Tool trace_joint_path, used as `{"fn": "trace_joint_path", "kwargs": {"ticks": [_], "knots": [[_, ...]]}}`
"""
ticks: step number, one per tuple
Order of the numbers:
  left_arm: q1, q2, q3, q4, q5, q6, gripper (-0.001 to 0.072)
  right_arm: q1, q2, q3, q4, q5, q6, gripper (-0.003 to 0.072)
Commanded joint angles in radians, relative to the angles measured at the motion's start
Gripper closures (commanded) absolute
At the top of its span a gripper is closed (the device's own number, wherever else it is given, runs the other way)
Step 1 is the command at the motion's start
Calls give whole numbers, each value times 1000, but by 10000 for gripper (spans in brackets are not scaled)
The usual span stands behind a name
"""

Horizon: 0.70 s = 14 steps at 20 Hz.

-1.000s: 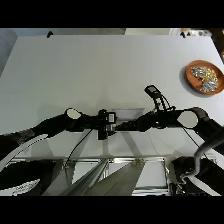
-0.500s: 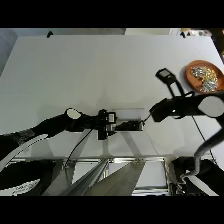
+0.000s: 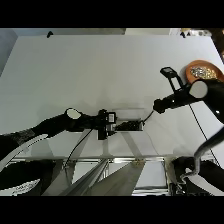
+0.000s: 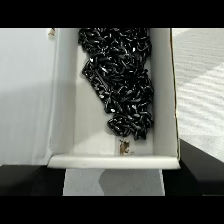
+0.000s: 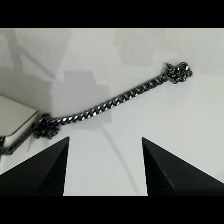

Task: Fold the box and place the chain.

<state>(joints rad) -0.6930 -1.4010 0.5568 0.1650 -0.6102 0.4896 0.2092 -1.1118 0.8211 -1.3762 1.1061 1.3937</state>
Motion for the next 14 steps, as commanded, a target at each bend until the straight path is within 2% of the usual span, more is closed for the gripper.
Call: {"fn": "trace_joint_path", "kwargs": {"ticks": [1,3,5,9,10,11,14], "knots": [[0,1,0,0,0,0,336,-5,-111,-1,-8,-29,24,235],[0,1,0,0,0,0,336,-5,-144,-5,-8,-38,24,239],[0,1,0,0,0,0,336,-5,-172,-5,-8,-54,24,303],[0,1,0,0,0,0,336,-5,-185,-6,-10,-101,49,325],[0,1,0,0,0,0,336,-5,-185,-6,-14,-103,50,381],[0,1,0,0,0,0,336,-5,-185,-6,-16,-107,50,393],[0,1,0,0,0,0,336,-5,-185,-6,-17,-127,66,393]]}}
